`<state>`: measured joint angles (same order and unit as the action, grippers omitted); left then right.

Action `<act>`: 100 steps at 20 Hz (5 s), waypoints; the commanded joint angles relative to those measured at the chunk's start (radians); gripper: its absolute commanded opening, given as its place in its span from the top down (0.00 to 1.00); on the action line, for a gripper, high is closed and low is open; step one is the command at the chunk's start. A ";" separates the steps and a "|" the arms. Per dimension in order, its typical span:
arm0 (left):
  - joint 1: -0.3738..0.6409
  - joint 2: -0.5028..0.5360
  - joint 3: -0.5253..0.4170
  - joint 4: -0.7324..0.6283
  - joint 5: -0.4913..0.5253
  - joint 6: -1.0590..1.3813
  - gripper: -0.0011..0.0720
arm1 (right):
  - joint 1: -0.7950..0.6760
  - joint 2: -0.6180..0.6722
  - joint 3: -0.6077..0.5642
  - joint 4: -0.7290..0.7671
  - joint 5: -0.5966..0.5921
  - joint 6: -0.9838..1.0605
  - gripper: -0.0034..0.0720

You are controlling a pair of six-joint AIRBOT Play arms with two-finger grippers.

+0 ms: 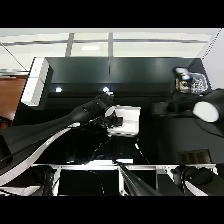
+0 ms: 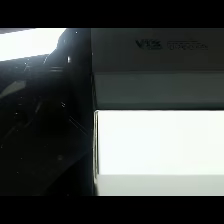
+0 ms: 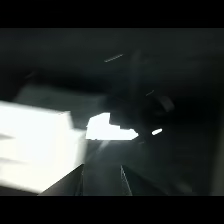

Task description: Fold the box and place the chain.

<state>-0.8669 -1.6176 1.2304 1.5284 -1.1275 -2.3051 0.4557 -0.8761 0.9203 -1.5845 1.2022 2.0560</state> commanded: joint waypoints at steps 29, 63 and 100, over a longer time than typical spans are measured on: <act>0.000 0.000 0.000 0.000 0.000 0.001 0.94 | -0.828 -0.986 0.856 0.089 -0.062 -0.098 0.19; 0.000 0.000 0.000 -0.023 0.001 0.001 0.94 | -0.819 -0.182 0.873 0.641 0.068 -0.644 0.94; 0.000 0.000 0.000 -0.023 0.001 0.001 0.95 | -0.453 -0.122 0.859 1.105 0.335 -0.760 0.94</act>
<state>-0.8669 -1.6176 1.2304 1.5055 -1.1267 -2.3043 0.0021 -0.9897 1.7878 -0.5045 1.5387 1.3003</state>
